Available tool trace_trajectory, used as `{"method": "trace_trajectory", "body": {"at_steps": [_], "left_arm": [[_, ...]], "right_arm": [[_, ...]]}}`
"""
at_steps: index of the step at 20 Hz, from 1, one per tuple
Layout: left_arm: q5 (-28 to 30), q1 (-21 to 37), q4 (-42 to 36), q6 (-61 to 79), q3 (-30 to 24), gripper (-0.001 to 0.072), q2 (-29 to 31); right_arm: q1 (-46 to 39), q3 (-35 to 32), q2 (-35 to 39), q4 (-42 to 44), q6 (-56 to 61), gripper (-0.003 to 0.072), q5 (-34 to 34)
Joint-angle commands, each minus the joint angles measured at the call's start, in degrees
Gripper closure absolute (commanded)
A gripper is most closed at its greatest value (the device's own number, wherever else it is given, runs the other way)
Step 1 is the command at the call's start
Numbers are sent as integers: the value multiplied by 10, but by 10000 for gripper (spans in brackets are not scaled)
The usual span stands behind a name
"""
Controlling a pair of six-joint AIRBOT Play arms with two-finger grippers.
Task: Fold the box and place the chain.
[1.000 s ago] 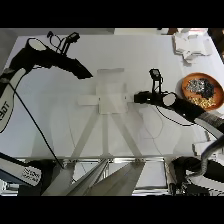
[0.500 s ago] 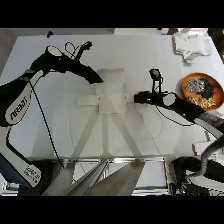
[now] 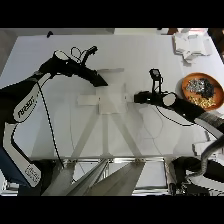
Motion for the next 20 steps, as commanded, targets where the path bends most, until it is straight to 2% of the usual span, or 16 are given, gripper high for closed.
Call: {"method": "trace_trajectory", "body": {"at_steps": [1,2,3,4,6,8,9,10,12,20], "left_arm": [[-9,0,-2,7,0,228,-6],[-14,0,-1,7,0,265,-8],[-22,0,-1,18,0,343,-10],[-28,0,-1,29,0,389,-11],[-30,0,-2,41,0,413,-11],[-30,0,-2,54,0,605,-11],[-29,0,-1,56,0,646,-11],[-28,0,-1,56,0,649,-11],[-28,0,-2,58,0,703,-11],[-28,0,-1,68,0,705,-10]], "right_arm": [[1,0,0,0,0,671,0],[1,0,0,0,0,671,0],[1,0,0,0,0,671,0],[1,0,0,0,0,671,0],[1,0,0,0,0,671,0],[1,0,0,0,0,671,0],[1,0,0,0,0,671,0],[1,0,0,0,0,671,0],[1,0,0,0,0,671,0],[1,0,0,0,0,671,0]]}}
